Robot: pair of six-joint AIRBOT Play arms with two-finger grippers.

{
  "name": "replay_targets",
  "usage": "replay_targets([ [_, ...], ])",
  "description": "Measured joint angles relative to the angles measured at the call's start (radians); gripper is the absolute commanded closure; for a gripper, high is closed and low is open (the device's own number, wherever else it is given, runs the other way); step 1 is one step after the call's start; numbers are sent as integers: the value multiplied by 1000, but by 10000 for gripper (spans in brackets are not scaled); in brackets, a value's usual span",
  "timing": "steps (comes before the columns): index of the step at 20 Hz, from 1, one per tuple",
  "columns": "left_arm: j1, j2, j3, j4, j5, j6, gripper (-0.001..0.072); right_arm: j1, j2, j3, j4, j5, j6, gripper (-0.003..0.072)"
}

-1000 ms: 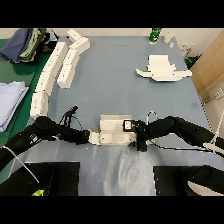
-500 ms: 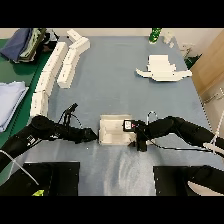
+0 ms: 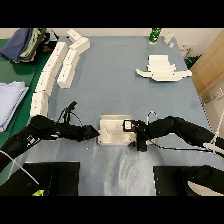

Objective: Fold the box.

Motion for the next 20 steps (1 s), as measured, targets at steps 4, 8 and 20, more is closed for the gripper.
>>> replay_targets([
  [4,-66,0,23,47,38,-56,241,0,0,0,0,0,0,201],
  [8,-217,-5,83,242,132,-289,242,0,0,0,0,0,0,201],
  [20,-594,-232,362,803,77,-1049,243,0,0,0,0,0,0,201],
])
